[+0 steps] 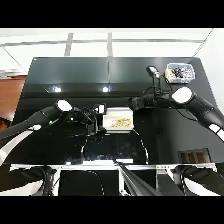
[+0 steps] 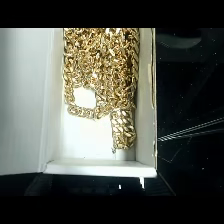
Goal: Fold the box and place the chain.
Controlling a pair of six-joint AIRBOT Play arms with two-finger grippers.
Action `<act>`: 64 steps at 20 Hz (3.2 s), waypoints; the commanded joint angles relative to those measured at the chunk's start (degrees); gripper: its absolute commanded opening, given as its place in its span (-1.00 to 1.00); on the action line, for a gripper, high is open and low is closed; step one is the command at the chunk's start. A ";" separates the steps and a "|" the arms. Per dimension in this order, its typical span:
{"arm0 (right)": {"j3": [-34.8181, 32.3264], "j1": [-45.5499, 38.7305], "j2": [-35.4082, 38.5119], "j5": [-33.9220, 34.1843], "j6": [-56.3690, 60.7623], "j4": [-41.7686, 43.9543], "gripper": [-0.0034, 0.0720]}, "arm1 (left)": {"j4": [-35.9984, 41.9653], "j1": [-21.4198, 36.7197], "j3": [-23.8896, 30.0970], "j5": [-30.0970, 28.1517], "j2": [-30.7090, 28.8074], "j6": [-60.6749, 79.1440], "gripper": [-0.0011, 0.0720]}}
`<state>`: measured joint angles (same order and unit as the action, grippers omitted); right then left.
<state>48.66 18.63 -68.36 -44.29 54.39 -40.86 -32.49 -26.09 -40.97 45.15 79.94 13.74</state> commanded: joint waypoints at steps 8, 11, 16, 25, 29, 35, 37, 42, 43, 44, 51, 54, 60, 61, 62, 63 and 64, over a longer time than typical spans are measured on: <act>3.67 5.60 -0.83 -15.47 -36.30 -3.80 0.94 | -0.02 -0.02 -0.04 -0.02 0.04 0.02 0.23; 3.15 7.32 -0.94 -13.73 -37.57 -4.33 0.94 | -0.04 -0.02 -0.04 -0.02 0.04 0.02 0.23; 2.84 7.67 -1.90 -13.25 -37.79 -4.50 0.94 | -0.04 -0.02 -0.04 -0.02 0.04 0.02 0.23; 2.45 8.46 -4.17 -10.69 -37.77 -4.52 0.80 | -0.07 -0.09 -0.04 -0.09 0.04 0.02 0.23; 2.45 8.44 -4.17 -10.75 -37.70 -4.94 -0.27 | -0.07 -0.09 -0.04 -0.09 0.04 0.02 0.23; 2.45 8.57 -4.17 -11.19 -37.40 -5.60 -0.31 | -0.07 -0.09 -0.04 -0.09 0.04 0.02 0.23; 2.45 8.76 -4.17 -11.19 -37.27 -6.21 -0.30 | -0.07 -0.09 -0.04 -0.09 0.04 0.02 0.23; 2.45 9.01 -4.17 -11.21 -37.27 -6.34 -0.17 | -0.07 -0.09 -0.04 -0.07 0.04 0.02 0.23; 2.45 8.98 -4.20 -11.17 -37.27 -6.36 -0.17 | -0.07 -0.09 -0.04 -0.07 0.04 0.02 0.23; 2.45 9.01 -4.17 -11.17 -37.27 -6.34 -0.17 | -0.07 -0.09 -0.04 -0.07 0.04 0.02 0.23; 2.45 9.01 -4.20 -10.97 -37.27 -6.34 -0.17 | -0.07 -0.09 -0.04 -0.07 0.04 0.02 0.23; 2.45 9.01 -4.17 -10.93 -37.27 -6.32 0.02 | -0.07 -0.09 -0.04 -0.07 0.04 0.02 0.23; 2.45 9.01 -4.20 -11.41 -36.85 -6.27 0.06 | -0.07 -0.09 -0.04 -0.07 0.04 0.02 0.23; 2.45 9.01 -4.20 -11.89 -36.79 -6.34 0.06 | -0.07 -0.09 -0.04 -0.07 0.04 0.02 0.23; 2.45 9.01 -4.20 -12.28 -36.79 -6.34 0.06 | -0.09 -0.09 -0.04 -0.07 0.04 0.02 0.23; 2.45 9.01 -4.20 -12.28 -36.59 -6.34 0.06 | -0.07 -0.09 -0.04 -0.07 0.04 0.02 0.23; 2.45 9.01 -4.20 -12.20 -36.59 -6.34 0.06 | -0.07 -0.09 -0.04 -0.09 0.04 0.02 0.23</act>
<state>51.11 27.57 -72.55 -55.86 17.58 -47.13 -32.56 -26.15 -40.97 45.08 79.94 13.76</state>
